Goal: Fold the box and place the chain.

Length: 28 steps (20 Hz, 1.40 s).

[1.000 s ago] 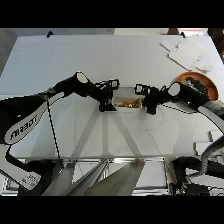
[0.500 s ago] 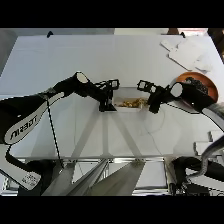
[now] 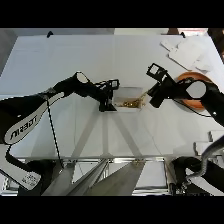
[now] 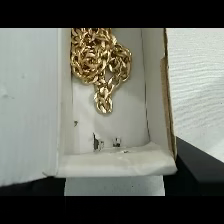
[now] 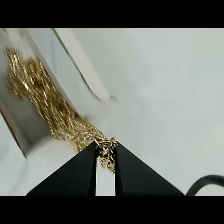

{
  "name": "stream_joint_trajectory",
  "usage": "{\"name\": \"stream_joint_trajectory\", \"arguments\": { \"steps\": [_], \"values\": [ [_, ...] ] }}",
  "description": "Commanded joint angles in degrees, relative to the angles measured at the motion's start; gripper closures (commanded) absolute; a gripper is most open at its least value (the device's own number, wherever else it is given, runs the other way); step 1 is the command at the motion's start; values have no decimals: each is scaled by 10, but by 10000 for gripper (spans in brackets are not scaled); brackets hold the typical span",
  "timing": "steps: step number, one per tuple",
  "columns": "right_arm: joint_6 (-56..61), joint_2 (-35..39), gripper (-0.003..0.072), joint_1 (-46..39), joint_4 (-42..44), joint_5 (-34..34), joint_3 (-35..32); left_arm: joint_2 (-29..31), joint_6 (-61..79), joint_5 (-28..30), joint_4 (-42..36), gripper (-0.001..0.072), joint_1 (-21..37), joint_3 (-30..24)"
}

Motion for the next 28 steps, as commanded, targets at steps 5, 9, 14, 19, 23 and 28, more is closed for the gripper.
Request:
{"name": "stream_joint_trajectory", "arguments": {
  "steps": [5,9,14,19,23,28],
  "values": [
    [5,21,670,125,90,-108,1,0,0,0,0,375,0,0],
    [12,7,670,195,90,-183,1,0,0,0,0,375,0,0],
    [43,-41,670,202,82,-183,0,0,0,0,0,375,0,0],
    [62,-91,669,202,81,-161,0,0,0,0,0,375,0,0],
    [119,-75,309,184,83,-137,0,0,0,0,0,375,0,0],
    [137,23,312,78,55,-82,0,0,0,0,0,375,0,0]
  ]
}}
